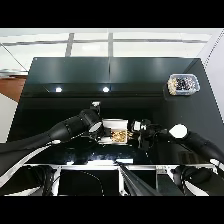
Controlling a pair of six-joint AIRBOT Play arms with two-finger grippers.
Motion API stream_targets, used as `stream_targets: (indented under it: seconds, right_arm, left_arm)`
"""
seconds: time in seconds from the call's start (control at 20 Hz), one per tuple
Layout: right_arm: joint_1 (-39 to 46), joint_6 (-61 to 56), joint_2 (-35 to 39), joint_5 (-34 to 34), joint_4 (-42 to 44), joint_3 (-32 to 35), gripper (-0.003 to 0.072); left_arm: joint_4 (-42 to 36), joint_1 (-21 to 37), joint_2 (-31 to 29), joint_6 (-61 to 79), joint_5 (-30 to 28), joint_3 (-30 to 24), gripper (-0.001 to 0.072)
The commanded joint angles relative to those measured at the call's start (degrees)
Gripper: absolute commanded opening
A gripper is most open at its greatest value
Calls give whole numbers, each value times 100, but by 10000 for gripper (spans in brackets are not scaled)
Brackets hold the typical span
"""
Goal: Fold the box and place the chain.
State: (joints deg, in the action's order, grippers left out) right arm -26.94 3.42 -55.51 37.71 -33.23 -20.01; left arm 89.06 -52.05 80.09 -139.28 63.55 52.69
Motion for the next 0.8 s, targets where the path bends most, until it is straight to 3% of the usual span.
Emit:
stream_targets:
  seconds: [0.0,0.2,0.35,0.55,0.75]
  right_arm:
    - [321,-879,708,306,-350,-37,32]
    - [555,-1873,1436,1368,-605,-654,32]
    - [573,-2409,1550,2041,-570,-1414,32]
    - [562,-2424,1521,2096,396,-1777,32]
    - [190,-2437,1075,2168,361,-1773,34]
  left_arm:
    - [2,-2,0,0,-2,-2,33]
    - [2,-2,0,0,-4,-2,32]
    - [2,-2,0,0,-4,-2,33]
    - [2,-2,0,0,-7,-2,33]
    - [2,-2,0,-2,-7,-2,33]
